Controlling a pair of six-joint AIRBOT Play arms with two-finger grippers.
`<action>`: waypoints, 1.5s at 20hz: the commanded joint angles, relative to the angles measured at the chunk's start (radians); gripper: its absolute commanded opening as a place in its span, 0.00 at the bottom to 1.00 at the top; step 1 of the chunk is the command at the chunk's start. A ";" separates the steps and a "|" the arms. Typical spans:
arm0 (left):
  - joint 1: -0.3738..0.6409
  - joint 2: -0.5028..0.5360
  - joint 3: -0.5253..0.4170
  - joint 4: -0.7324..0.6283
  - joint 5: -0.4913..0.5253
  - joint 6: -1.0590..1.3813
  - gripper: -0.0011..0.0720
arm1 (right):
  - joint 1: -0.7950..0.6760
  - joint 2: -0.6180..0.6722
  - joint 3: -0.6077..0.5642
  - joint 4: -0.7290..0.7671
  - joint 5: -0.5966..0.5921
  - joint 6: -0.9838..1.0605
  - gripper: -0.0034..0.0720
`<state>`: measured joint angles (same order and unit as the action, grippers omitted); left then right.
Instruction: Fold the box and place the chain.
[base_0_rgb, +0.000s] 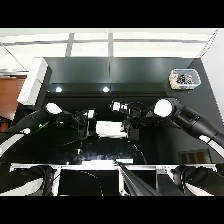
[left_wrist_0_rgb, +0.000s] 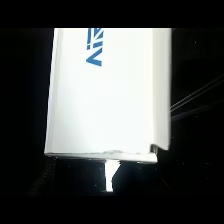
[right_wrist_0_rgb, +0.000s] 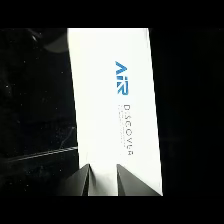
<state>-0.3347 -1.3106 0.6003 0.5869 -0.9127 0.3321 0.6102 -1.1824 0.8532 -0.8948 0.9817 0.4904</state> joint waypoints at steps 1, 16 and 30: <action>0.000 -0.001 0.001 0.000 0.000 0.000 0.56 | 0.001 0.000 0.000 0.000 -0.006 0.003 0.29; 0.000 -0.001 0.001 0.000 0.000 0.000 0.56 | 0.001 0.004 0.003 -0.008 -0.041 0.018 0.54; 0.000 -0.001 0.001 0.000 0.000 0.000 0.56 | 0.003 -0.006 0.002 -0.016 -0.035 0.037 0.31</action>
<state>-0.3347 -1.3106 0.6003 0.5865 -0.9123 0.3325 0.6125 -1.1862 0.8555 -0.9100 0.9436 0.5240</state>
